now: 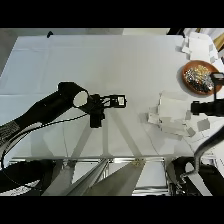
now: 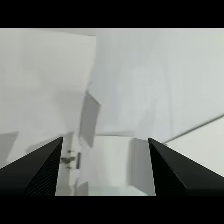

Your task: Fold the box and place the chain.

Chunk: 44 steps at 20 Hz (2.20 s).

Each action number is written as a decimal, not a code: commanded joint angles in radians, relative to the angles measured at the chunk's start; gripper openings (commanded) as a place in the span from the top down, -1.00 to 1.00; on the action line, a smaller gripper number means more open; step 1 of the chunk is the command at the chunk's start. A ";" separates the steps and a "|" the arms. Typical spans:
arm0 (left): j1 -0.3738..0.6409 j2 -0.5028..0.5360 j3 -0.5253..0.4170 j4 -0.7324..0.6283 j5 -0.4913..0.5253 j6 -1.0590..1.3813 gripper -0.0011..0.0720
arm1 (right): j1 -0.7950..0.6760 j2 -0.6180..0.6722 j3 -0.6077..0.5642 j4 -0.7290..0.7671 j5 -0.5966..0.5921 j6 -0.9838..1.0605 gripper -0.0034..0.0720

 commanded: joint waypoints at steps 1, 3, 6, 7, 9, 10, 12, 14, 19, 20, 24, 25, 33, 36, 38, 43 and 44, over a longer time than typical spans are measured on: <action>-0.001 0.001 0.000 0.000 0.000 0.000 0.41 | -0.141 -0.029 0.050 -0.002 0.063 -0.043 -0.64; -0.001 0.001 0.000 0.000 0.000 0.000 0.41 | -0.164 -0.080 0.051 -0.002 0.117 -0.079 -0.64; -0.001 0.001 0.000 0.000 0.000 0.000 0.41 | -0.196 -0.177 0.051 -0.004 0.160 -0.120 -0.67; -0.001 0.001 0.000 0.000 0.000 0.000 0.41 | -0.203 -0.200 0.051 -0.009 0.161 -0.128 -0.67; -0.001 0.001 0.000 0.000 0.000 0.000 0.41 | -0.206 -0.240 0.051 -0.014 0.157 -0.158 -0.66; -0.001 0.001 0.000 0.000 0.000 0.000 0.41 | -0.206 -0.256 0.051 -0.013 0.151 -0.174 -0.66; -0.001 0.001 0.000 0.000 0.000 0.000 0.41 | -0.206 -0.289 0.051 -0.023 0.142 -0.176 -0.66; -0.001 0.001 0.000 0.000 0.000 0.000 0.41 | -0.206 -0.328 0.051 -0.037 0.122 -0.175 -0.66; -0.001 0.001 0.000 0.000 0.000 0.000 0.41 | -0.206 -0.365 0.051 -0.015 0.039 -0.176 -0.46; -0.001 0.001 0.000 0.000 0.000 0.000 0.41 | -0.206 -0.374 0.051 -0.006 0.055 -0.176 -0.45; -0.001 0.001 0.000 0.000 0.000 0.000 0.41 | -0.206 -0.405 0.050 0.010 0.142 -0.175 -0.39; -0.001 0.001 0.000 0.000 0.000 0.000 0.41 | -0.206 -0.405 0.050 0.009 0.147 -0.175 -0.23; -0.001 0.001 0.000 0.000 0.000 0.000 0.41 | -0.206 -0.404 0.050 0.021 0.166 -0.164 0.73; -0.001 0.001 0.000 0.000 0.000 0.000 0.41 | -0.195 -0.394 0.051 0.046 0.151 -0.173 0.86; -0.001 0.001 0.000 0.000 0.000 0.000 0.41 | -0.145 -0.385 0.051 0.049 0.150 -0.181 0.86; -0.001 0.001 0.000 0.000 0.000 0.000 0.41 | 0.053 -0.346 0.050 0.200 0.134 -0.253 0.86; -0.001 0.001 0.000 0.000 0.000 0.000 0.41 | 0.082 -0.344 0.049 0.255 0.121 -0.255 0.86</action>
